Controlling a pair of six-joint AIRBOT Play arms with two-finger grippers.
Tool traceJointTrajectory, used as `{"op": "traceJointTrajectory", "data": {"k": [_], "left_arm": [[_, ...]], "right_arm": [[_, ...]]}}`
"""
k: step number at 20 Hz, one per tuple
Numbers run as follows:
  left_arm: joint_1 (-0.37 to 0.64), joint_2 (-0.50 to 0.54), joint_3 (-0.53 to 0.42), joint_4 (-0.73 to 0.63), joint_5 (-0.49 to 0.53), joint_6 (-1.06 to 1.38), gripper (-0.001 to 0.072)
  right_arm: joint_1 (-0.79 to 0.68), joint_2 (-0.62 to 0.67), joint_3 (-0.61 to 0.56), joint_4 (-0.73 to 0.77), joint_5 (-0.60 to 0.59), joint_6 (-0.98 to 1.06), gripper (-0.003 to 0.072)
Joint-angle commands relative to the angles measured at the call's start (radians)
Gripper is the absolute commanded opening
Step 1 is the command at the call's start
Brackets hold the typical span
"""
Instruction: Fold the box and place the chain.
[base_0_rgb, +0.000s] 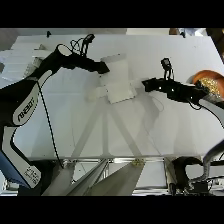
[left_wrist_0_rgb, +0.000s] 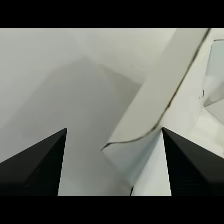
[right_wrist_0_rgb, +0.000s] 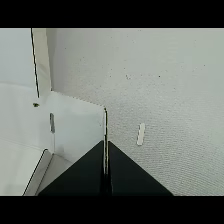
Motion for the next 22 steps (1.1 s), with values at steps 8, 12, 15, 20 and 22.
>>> {"op": "traceJointTrajectory", "data": {"k": [8, 12, 15, 20, 22], "left_arm": [[-0.036, -0.016, 0.001, -0.04, -0.138, 0.175, 0.0499], [-0.04, -0.016, 0.001, 0.007, -0.143, 0.198, 0.0316], [-0.04, -0.015, 0.001, 0.034, -0.177, 0.207, 0.0229], [-0.04, -0.015, 0.001, 0.081, -0.187, 0.217, 0.0005], [-0.04, -0.015, 0.001, 0.082, -0.188, 0.226, 0.0004]], "right_arm": [[0.001, 0.0, 0.0, 0.0, 0.0, 0.0, 0.0013], [0.001, 0.0, 0.0, 0.0, 0.0, 0.0, 0.0013], [0.001, 0.0, 0.0, 0.0, 0.0, 0.0, 0.0013], [0.001, 0.0, 0.0, 0.0, 0.001, 0.0, 0.0013], [0.001, 0.0, 0.0, 0.0, 0.0, 0.0, 0.0013]]}}
